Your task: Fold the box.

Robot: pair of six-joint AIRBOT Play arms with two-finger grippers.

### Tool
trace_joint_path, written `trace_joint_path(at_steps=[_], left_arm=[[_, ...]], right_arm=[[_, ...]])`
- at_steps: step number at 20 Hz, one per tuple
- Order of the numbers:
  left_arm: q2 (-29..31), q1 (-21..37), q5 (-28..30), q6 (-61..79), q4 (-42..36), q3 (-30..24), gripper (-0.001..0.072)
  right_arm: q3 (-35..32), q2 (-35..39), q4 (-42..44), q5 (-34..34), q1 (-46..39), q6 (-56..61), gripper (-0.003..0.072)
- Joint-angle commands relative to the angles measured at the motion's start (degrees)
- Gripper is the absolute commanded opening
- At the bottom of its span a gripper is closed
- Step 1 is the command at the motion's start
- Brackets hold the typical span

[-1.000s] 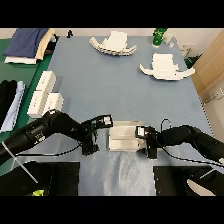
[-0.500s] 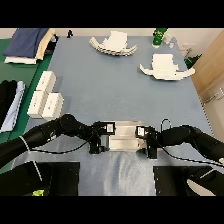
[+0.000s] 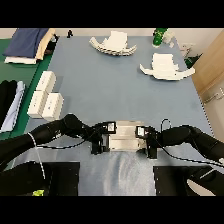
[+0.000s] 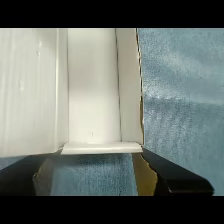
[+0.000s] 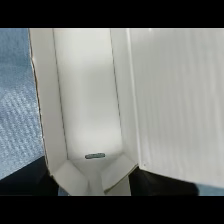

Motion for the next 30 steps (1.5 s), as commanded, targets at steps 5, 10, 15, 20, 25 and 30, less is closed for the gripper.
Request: trace_joint_path(at_steps=[5,10,15,20,25,30], left_arm=[[-2.05,-2.25,3.02,0.7,-2.32,-0.04,0.0696],[-3.08,-3.34,3.45,3.19,-3.69,-0.04,0.0581],[-3.3,-3.34,3.43,3.19,-3.54,-0.39,0.0579],[-3.15,-3.17,3.37,2.73,-3.54,-0.5,0.0602],[0.44,-1.18,3.41,2.78,-3.56,-2.12,0.0698],[0.94,-1.7,5.51,3.48,-4.44,-2.82,0.0698]], right_arm=[[-0.02,0.02,0.02,0.0,-0.02,0.0,0.0482],[-0.02,0.02,0.02,0.0,-0.02,0.02,0.0482],[-0.02,0.02,0.02,0.0,-0.02,0.0,0.0482],[-0.02,0.02,0.02,0.0,-0.02,0.0,0.0482],[-0.02,0.02,0.02,0.0,-0.02,0.0,0.0482],[-0.02,0.02,0.02,0.0,-0.02,0.0,0.0482]])
